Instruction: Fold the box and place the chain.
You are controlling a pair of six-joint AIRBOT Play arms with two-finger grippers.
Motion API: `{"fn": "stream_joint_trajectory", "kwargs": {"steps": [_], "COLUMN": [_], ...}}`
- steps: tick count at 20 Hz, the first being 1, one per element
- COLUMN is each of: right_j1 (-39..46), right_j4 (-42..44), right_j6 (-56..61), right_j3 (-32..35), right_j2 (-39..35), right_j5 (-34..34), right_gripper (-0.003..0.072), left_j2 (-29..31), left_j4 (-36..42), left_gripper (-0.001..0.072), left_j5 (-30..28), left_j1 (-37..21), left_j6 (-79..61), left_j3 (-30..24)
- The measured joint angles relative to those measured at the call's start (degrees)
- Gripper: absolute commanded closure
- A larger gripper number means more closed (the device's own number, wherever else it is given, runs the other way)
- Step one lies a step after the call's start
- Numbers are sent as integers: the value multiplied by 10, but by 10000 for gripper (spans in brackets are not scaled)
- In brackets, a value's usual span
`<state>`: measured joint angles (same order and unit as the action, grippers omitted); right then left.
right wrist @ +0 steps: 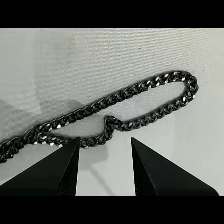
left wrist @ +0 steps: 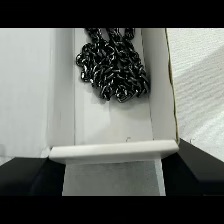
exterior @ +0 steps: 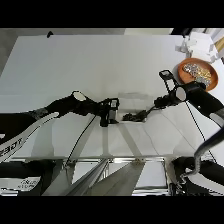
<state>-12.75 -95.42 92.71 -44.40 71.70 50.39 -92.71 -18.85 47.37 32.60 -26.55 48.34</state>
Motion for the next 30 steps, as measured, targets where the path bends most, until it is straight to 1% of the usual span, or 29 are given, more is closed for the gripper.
{"fn": "stream_joint_trajectory", "kwargs": {"steps": [8, 10, 12, 13, 15, 19, 21, 26, 28, 30], "right_j1": [0, 0, 0, 0, 0, 0, 0, 0, 0, 0], "right_j4": [0, 1, 7, 12, 15, 16, 17, 18, 21, 41], "right_j6": [23, 27, 29, 29, 30, 30, 27, 15, -2, -27], "right_j3": [2, 3, 3, 3, 4, 5, 6, 5, 5, 5], "right_j2": [31, 40, 48, 51, 56, 56, 43, -43, -84, -123], "right_j5": [-2, -4, -4, -2, 0, -1, -7, 9, 24, 45], "right_gripper": [368, 434, 592, 646, 664, 664, 665, 664, 664, 664], "left_j2": [0, 0, 0, 0, 0, 0, 0, 0, 0, 0], "left_j4": [0, 0, 0, 0, 0, 0, 0, 0, 0, 0], "left_gripper": [638, 638, 638, 638, 638, 638, 638, 638, 638, 638], "left_j5": [0, 0, 0, 0, 0, 0, 0, 0, 0, 0], "left_j1": [0, 0, 0, 0, 0, 0, 0, 0, 0, 0], "left_j6": [0, 0, 0, 0, 0, 0, 0, 0, 0, 0], "left_j3": [0, 0, 0, 0, 0, 0, 0, 0, 0, 0]}}
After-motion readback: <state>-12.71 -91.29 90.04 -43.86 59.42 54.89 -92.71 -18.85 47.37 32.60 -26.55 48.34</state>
